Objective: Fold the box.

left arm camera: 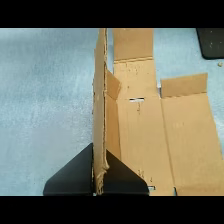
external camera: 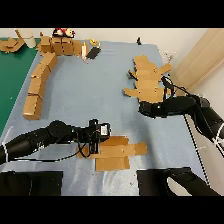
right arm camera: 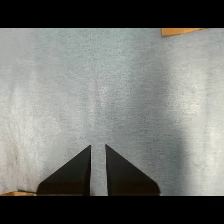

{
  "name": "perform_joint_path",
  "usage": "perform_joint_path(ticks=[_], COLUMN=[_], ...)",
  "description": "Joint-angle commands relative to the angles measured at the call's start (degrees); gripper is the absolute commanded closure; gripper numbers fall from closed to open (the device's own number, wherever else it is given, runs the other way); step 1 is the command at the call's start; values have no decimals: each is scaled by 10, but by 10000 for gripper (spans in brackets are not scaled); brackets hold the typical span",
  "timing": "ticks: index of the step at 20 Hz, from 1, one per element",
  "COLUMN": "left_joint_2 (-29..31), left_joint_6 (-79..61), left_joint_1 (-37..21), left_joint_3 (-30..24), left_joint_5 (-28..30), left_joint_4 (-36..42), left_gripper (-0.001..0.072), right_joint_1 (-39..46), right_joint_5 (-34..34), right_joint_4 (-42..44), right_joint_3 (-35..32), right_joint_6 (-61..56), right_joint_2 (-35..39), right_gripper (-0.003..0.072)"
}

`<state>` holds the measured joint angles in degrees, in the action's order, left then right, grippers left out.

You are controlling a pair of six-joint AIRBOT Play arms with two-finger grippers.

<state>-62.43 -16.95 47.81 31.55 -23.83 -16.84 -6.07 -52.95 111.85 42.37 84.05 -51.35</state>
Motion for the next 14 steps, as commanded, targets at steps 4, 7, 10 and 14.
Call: perform_joint_path(ticks=[4,7,10,14], left_joint_2=[0,0,0,0], left_joint_6=[5,19,24,31], left_joint_1=[1,0,0,0], left_joint_3=[-3,-3,-8,-14], left_joint_5=[-45,-68,-83,-81], left_joint_4=[4,3,3,3], left_gripper=[699,699,699,699], right_joint_1=[0,0,0,0], right_joint_5=[3,5,6,6], right_joint_4=[0,0,0,0], right_joint_3=[0,0,0,0], right_joint_6=[0,0,0,0], right_joint_2=[0,0,0,0], right_gripper=[545,545,545,546])
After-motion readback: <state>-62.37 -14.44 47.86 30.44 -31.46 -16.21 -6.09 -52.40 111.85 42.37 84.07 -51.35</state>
